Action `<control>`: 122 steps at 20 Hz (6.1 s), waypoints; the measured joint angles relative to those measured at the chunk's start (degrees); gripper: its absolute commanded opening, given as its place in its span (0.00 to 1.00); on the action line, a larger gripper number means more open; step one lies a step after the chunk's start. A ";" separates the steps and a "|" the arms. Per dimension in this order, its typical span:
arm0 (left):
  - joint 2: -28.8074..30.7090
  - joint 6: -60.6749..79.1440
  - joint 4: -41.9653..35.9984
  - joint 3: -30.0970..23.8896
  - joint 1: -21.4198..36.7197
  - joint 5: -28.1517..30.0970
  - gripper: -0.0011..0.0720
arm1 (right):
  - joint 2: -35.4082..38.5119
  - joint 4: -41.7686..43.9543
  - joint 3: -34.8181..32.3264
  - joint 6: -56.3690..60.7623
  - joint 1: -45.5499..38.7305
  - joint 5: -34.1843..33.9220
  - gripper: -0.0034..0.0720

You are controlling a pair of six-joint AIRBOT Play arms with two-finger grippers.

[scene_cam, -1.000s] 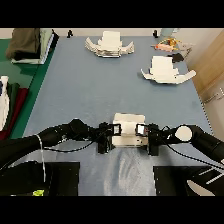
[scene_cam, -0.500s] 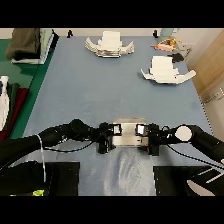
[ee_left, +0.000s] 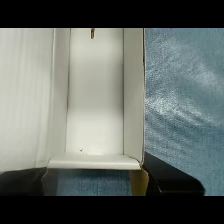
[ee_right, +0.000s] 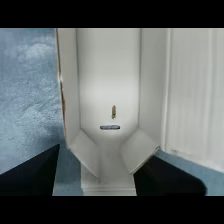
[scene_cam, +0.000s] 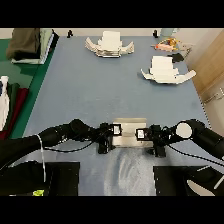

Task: Fold the box.

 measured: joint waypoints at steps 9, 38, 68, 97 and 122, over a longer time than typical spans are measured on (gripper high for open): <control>0.02 0.00 0.00 0.00 0.00 0.07 0.60 | 0.63 -4.48 6.60 15.56 0.02 10.62 0.93; 0.02 -0.24 -0.02 0.00 0.02 0.07 0.60 | -20.00 25.38 16.55 50.80 0.15 -4.50 0.10; 0.02 0.00 -0.02 0.00 0.02 0.13 0.60 | -1.20 16.02 16.41 41.90 -2.40 11.23 0.36; 0.02 0.04 0.02 0.00 0.02 0.00 0.60 | 4.50 6.14 0.15 5.44 0.55 -3.85 0.22; 0.02 0.00 0.02 0.00 0.02 0.07 0.60 | 9.77 -28.24 10.14 80.50 -4.31 14.97 0.04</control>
